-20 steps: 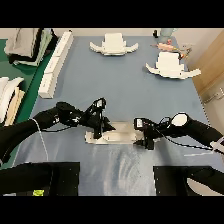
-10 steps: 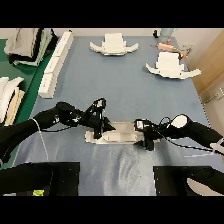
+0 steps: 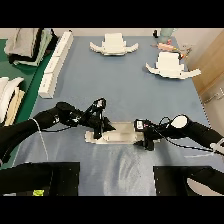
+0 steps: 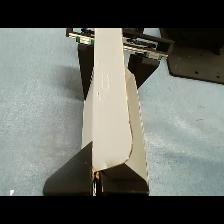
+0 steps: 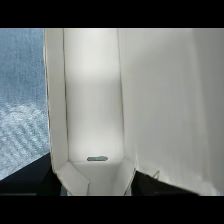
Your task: Fold the box.
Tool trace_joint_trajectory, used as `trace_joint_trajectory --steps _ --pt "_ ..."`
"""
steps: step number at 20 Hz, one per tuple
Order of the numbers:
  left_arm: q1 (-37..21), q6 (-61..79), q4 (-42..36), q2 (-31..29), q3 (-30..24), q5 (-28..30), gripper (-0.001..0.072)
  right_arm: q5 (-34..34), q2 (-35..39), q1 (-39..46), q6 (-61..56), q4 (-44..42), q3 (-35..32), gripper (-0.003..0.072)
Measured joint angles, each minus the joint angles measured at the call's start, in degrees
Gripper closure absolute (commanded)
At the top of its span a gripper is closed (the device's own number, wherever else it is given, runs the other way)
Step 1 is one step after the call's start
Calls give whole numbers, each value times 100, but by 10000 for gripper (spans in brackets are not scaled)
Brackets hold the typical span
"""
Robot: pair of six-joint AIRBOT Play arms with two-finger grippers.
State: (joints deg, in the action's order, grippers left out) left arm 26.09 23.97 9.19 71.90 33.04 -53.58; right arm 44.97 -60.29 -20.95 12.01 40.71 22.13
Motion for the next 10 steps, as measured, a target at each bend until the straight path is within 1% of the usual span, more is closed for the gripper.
trace_joint_trajectory --steps 10 --pt "2 0 -52 0 0 11 695 -68 0 -2 0 7 0 252"
